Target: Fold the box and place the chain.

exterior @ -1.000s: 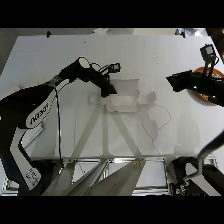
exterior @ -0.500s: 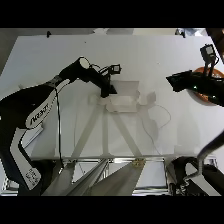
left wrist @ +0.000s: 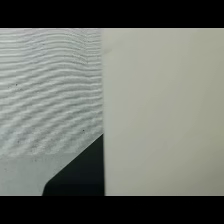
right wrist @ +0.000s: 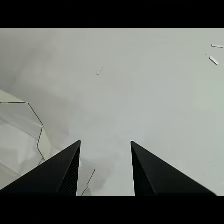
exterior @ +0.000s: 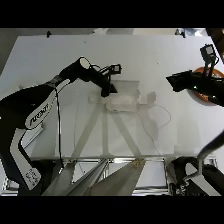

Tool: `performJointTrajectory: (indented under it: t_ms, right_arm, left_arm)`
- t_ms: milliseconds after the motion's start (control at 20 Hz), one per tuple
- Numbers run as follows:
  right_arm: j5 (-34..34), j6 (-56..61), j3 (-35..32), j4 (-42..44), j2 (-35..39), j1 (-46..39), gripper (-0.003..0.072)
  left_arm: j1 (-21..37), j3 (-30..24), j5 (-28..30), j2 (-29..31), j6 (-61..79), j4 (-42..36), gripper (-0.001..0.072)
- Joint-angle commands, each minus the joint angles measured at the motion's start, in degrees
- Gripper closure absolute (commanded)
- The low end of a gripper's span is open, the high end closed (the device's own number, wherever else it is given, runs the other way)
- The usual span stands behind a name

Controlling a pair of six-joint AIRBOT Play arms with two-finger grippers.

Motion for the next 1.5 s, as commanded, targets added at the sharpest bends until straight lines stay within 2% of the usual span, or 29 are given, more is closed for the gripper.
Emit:
performJointTrajectory:
  t_ms: [0,400,550,600,650,800,1100,1250,1450]
  right_arm:
    - [0.1,0.0,0.0,0.0,0.0,0.0,0.035]
    - [0.8,-3.1,0.0,0.1,0.0,0.0,0.0349]
    - [10.0,-17.2,0.7,1.3,0.0,0.0,0.034]
    - [14.2,-22.3,0.7,2.4,0.0,0.1,0.022]
    - [15.9,-28.1,0.7,4.3,0.1,0.7,0.0003]
    - [17.3,-37.2,0.7,11.3,0.1,3.5,-0.0017]
    - [17.4,-37.7,0.7,11.6,0.1,4.3,-0.0012]
    - [17.2,-36.5,0.7,10.0,0.0,4.3,-0.0012]
    - [20.2,-37.9,0.5,1.6,-0.1,4.3,-0.0012]
  left_arm:
    - [0.1,0.1,0.1,0.0,-0.2,-0.1,0.0703]
    - [0.1,0.1,-1.2,0.0,-0.2,-0.1,0.07]
    - [0.1,0.1,-1.2,0.0,-0.2,-0.1,0.07]
    - [0.1,0.1,-1.2,0.0,-0.2,-0.1,0.07]
    - [0.1,0.1,-1.2,0.0,-0.2,-0.1,0.07]
    - [0.1,0.1,-1.2,0.0,-0.2,-0.1,0.07]
    - [0.0,0.1,-1.2,0.0,-0.2,-0.1,0.07]
    - [0.1,0.1,-1.2,0.0,-0.2,-0.1,0.07]
    - [0.1,0.1,-1.2,0.0,-0.2,-0.1,0.07]
